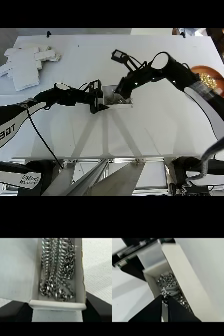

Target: Fold the box and place the chain.

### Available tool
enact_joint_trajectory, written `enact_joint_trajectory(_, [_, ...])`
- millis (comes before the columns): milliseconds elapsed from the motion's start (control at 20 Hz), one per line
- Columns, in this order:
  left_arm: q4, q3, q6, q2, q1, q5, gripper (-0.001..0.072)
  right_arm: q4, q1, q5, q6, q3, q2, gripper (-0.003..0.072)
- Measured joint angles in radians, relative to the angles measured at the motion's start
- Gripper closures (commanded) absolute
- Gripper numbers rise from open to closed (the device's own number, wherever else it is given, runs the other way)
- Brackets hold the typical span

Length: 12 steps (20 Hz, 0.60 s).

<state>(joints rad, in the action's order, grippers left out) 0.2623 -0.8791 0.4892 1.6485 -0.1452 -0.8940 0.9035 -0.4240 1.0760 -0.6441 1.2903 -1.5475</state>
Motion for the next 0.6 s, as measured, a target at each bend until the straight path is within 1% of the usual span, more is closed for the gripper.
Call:
enact_joint_trajectory(50, [0.000, 0.000, 0.000, 0.000, 0.000, 0.000, 0.0186, 0.029, -0.003, 0.010, -0.022, 0.000, -0.014, 0.0662])
enact_joint_trajectory(100, [0.000, 0.000, 0.000, 0.000, 0.000, 0.000, 0.0186, 0.049, -0.006, 0.018, -0.041, 0.000, -0.024, 0.0570])
enact_joint_trajectory(150, [0.000, 0.000, 0.000, 0.000, 0.000, 0.000, 0.0186, 0.063, -0.007, 0.023, -0.053, 0.000, -0.034, 0.0405])
enact_joint_trajectory(200, [0.000, 0.000, 0.000, 0.000, 0.000, 0.000, 0.0186, 0.068, -0.008, 0.030, -0.064, 0.000, -0.038, 0.0322])
enact_joint_trajectory(400, [0.000, 0.000, 0.000, 0.000, 0.000, 0.000, 0.0186, 0.061, -0.010, 0.070, -0.083, 0.000, -0.033, 0.0328])
enact_joint_trajectory(600, [0.000, 0.000, 0.000, 0.000, 0.000, 0.000, 0.0186, 0.076, 0.020, 0.117, -0.080, 0.000, 0.032, 0.0328])
